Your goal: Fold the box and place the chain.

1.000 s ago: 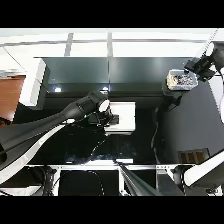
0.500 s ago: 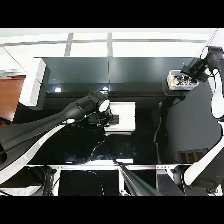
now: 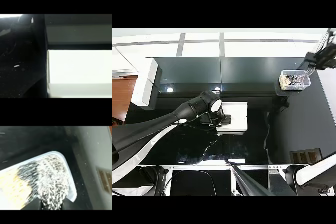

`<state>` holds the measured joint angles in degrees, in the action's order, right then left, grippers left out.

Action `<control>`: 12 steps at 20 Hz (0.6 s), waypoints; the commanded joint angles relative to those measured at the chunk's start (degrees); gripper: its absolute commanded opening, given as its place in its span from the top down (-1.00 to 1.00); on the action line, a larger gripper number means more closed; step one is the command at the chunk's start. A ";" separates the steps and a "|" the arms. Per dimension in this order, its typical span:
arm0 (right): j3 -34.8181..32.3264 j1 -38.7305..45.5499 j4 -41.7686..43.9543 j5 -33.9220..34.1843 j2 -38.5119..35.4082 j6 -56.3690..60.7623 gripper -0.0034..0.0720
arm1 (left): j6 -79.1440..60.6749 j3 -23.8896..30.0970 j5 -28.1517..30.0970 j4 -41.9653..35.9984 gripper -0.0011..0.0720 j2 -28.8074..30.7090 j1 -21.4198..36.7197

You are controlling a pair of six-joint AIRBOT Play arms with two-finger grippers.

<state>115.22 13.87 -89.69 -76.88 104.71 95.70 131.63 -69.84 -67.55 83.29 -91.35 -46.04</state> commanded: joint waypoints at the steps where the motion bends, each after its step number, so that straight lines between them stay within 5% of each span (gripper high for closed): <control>1: -4.04 0.37 7.10 -0.15 -10.86 -4.87 0.88 | -0.02 -0.02 0.02 0.02 0.90 -0.04 0.02; 7: -16.26 0.31 15.26 2.19 -31.95 -7.72 0.88 | -0.02 -0.02 0.04 0.02 0.90 -0.04 0.02; 12: -26.29 0.28 30.23 2.12 -48.09 -11.41 0.88 | -0.04 -0.02 0.00 0.02 0.90 -0.04 0.02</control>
